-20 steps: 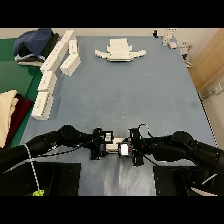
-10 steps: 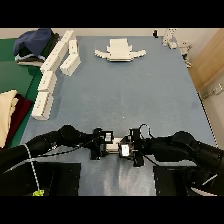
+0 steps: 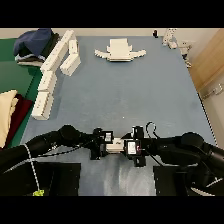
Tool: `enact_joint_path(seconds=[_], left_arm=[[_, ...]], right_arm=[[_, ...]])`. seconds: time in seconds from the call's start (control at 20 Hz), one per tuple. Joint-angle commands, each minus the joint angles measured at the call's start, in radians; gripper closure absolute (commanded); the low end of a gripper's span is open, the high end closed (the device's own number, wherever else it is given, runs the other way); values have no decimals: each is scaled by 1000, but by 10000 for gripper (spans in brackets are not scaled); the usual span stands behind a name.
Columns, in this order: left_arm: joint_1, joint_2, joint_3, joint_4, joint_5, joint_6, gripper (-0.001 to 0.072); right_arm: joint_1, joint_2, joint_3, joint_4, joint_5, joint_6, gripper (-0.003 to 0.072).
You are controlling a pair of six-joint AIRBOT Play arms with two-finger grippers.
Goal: Fold the box.
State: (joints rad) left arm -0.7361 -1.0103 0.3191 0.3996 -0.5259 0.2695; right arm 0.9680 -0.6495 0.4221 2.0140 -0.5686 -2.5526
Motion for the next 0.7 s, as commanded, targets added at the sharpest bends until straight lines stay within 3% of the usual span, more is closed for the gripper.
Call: enact_joint_path(seconds=[0.0,0.05,0.15,0.25,0.4,0.5,0.65], left_arm=[[0,0,0,0,0,0,248],[0,0,0,0,0,0,247],[0,0,0,0,0,0,248],[0,0,0,0,0,0,247],[0,0,0,0,0,0,248],[0,0,0,0,0,0,248],[0,0,0,0,0,0,248]], right_arm=[[-3,52,0,-2,-5,222,390],[-3,62,-3,-3,-3,293,437],[-3,80,-34,0,23,432,681],[-3,103,-112,63,144,523,685],[25,129,-252,248,424,530,685],[54,125,-293,250,488,566,685],[63,106,-313,248,491,566,684]])
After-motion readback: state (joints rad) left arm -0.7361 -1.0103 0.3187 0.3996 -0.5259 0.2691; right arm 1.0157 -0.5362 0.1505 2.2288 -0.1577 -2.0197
